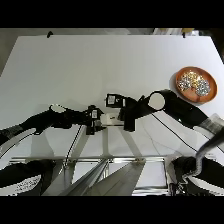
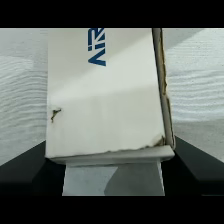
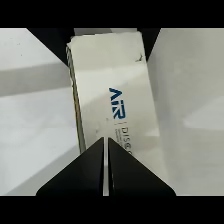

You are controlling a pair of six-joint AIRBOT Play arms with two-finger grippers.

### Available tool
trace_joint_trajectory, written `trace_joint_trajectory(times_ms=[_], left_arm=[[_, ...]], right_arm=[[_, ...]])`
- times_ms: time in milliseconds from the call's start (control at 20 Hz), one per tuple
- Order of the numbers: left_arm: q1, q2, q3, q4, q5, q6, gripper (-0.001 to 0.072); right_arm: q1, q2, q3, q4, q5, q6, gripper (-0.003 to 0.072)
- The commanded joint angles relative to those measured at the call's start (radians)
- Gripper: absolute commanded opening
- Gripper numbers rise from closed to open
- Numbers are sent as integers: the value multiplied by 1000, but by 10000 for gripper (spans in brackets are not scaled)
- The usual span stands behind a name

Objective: Fold the box and place the chain.

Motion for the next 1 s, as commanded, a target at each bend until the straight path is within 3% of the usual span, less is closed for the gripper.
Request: trace_joint_trajectory(times_ms=[0, 650, 800, 950], left_arm=[[1, 1, 0, 0, 2, -1, 138], [1, 1, 0, 0, 1, -1, 138], [1, 1, 0, 0, 1, -1, 138], [1, 1, 0, 0, 1, -1, 138]], right_arm=[[19, -43, -9, 32, 20, 0, 25], [30, -28, -36, 10, -21, 14, 14], [-18, 85, -35, -123, -17, 219, 14], [-148, 204, -35, -377, 115, 544, 14]])
